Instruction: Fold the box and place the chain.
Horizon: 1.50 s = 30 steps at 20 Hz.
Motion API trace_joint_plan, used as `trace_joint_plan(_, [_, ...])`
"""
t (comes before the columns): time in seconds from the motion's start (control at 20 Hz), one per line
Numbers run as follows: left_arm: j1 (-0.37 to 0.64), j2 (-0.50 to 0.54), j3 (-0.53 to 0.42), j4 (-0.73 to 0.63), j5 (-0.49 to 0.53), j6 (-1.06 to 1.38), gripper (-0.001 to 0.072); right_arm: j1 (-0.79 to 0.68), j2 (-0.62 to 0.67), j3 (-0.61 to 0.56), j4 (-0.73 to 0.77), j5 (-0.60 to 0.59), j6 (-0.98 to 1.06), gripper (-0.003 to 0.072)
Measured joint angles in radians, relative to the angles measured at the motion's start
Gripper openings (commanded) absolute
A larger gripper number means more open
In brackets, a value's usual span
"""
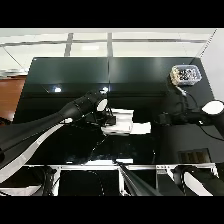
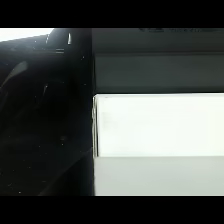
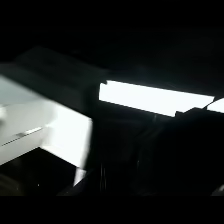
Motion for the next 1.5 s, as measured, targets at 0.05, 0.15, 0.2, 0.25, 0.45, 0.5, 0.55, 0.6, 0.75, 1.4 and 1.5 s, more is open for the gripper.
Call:
trace_joint_plan(0.05, [0.000, 0.000, 0.000, 0.000, 0.000, 0.000, 0.0024, -0.034, -0.004, -0.029, 0.004, 0.005, 0.054, 0.0016])
trace_joint_plan(0.15, [0.000, 0.000, 0.000, 0.000, 0.000, 0.000, 0.0024, -0.060, -0.033, -0.085, 0.064, 0.002, 0.092, 0.0016])
trace_joint_plan(0.2, [0.000, 0.000, 0.000, 0.000, 0.000, 0.000, 0.0025, -0.054, -0.055, -0.105, 0.102, -0.003, 0.095, 0.0016])
trace_joint_plan(0.25, [0.000, 0.000, 0.000, 0.000, -0.001, 0.000, 0.0024, -0.038, -0.082, -0.120, 0.135, -0.014, 0.095, 0.0016])
trace_joint_plan(0.45, [0.000, 0.000, 0.000, -0.001, -0.001, 0.000, 0.0024, 0.067, -0.180, -0.148, 0.238, -0.090, 0.079, 0.0016])
trace_joint_plan(0.5, [0.000, 0.000, 0.000, -0.001, -0.001, 0.000, 0.0025, 0.093, -0.196, -0.151, 0.265, -0.109, 0.069, 0.0016])
trace_joint_plan(0.55, [0.000, 0.000, 0.000, -0.001, -0.001, 0.000, 0.0024, 0.114, -0.207, -0.152, 0.291, -0.116, 0.051, 0.0016])
trace_joint_plan(0.6, [0.000, 0.000, 0.000, -0.001, -0.001, 0.000, 0.0024, 0.130, -0.216, -0.151, 0.318, -0.122, 0.026, 0.0016])
trace_joint_plan(0.75, [0.000, 0.000, 0.000, -0.001, -0.002, 0.000, 0.0024, 0.153, -0.229, -0.113, 0.378, -0.086, -0.059, 0.0162])
trace_joint_plan(1.4, [0.000, 0.000, 0.000, -0.001, -0.001, 0.000, 0.0025, 0.291, -0.236, 0.046, 0.410, 0.011, -0.073, 0.0333])
trace_joint_plan(1.5, [0.000, 0.000, 0.000, -0.001, -0.001, 0.000, 0.0024, 0.318, -0.236, 0.075, 0.365, 0.003, -0.019, 0.0333])
